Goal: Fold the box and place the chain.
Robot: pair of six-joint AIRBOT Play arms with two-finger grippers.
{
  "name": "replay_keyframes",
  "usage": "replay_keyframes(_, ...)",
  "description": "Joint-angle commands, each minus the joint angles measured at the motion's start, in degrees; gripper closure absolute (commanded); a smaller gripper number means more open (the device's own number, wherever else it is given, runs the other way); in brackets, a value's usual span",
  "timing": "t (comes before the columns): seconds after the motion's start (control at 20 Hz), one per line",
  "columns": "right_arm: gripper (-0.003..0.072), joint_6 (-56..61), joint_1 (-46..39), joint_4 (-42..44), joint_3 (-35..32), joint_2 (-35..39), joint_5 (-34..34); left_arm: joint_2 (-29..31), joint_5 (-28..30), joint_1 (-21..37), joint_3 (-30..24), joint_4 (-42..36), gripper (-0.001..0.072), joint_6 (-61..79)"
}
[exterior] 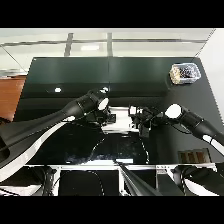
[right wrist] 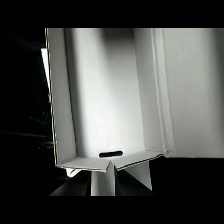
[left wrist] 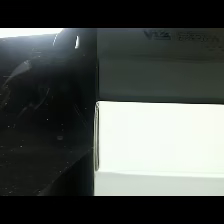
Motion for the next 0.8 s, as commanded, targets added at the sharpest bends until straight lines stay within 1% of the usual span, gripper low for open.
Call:
replay_keyframes(0.0, 0.0529, 1.6, 0.1, 5.6, 0.0, -0.7, -1.4, 0.0, 0.0, 0.0, 0.0, 0.0, 0.0681, 0.0)
replay_keyframes(0.15, 0.0529, 1.6, 0.6, 10.3, 0.0, -2.7, -2.2, 0.0, 0.0, 0.0, 0.0, -0.2, 0.0681, 0.0)
replay_keyframes(0.3, 0.0529, 1.6, 2.1, 10.4, 0.0, -4.9, -4.9, 0.0, 0.1, 0.0, 0.0, -0.2, 0.0681, 0.0)
replay_keyframes(0.5, 0.0526, 1.6, 2.2, 9.9, 0.0, -5.1, -5.4, 0.0, 0.1, 0.0, 0.0, -0.2, 0.0681, 0.0)
replay_keyframes(0.55, 0.0362, 1.6, 2.2, 10.0, 0.0, -5.1, -5.6, 0.0, 0.1, 0.0, 0.0, -0.2, 0.0681, 0.0)
replay_keyframes(0.6, 0.0316, 1.6, 2.2, 9.9, 0.0, -5.1, -5.6, 0.0, 0.1, 0.0, 0.0, -0.2, 0.0681, 0.0)
replay_keyframes(0.65, 0.0512, 1.8, 2.2, 9.8, 0.0, -5.1, -5.2, 0.0, 0.1, 0.0, 0.0, -0.2, 0.0681, 0.0)
replay_keyframes(0.7, 0.0538, 1.9, 2.2, 9.9, 0.0, -5.1, -5.1, 0.0, 0.1, 0.0, 0.0, -0.2, 0.0681, 0.0)
replay_keyframes(0.75, 0.0381, 2.3, 2.2, 10.2, 0.0, -5.1, -5.3, 0.0, 0.1, 0.0, 0.0, -0.2, 0.0681, 0.0)
